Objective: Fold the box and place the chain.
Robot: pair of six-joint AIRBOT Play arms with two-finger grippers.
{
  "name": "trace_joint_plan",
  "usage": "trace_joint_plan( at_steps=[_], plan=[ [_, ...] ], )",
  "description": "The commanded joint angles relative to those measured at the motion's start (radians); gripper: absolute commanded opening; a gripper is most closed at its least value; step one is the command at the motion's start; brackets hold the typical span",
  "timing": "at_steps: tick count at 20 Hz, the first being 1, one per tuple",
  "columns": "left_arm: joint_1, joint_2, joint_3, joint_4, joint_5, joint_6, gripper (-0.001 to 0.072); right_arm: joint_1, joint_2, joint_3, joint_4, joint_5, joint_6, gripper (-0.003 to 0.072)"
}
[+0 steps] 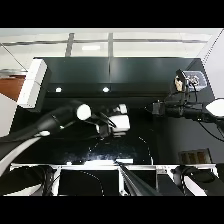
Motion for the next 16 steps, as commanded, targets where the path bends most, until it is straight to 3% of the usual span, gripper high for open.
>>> trace_joint_plan(
  at_steps=[1,6,12,16],
  plan=[
    [0.183,0.085,0.011,0.083,-0.138,-0.146,0.005,0.0,0.001,0.001,0.003,0.0,0.0,0.0033],
    [0.599,0.222,0.0,0.153,-0.328,-0.367,0.0051,0.0,0.001,0.001,0.002,0.0,0.0,0.0033],
    [1.162,0.309,-0.128,0.154,-0.474,-0.376,0.0052,0.0,0.001,0.001,0.002,0.0,0.0,0.0032],
    [1.424,0.325,-0.147,0.153,-0.432,-0.337,0.0054,0.0,0.001,0.001,-0.002,-0.008,-0.001,0.0032]
  ],
)
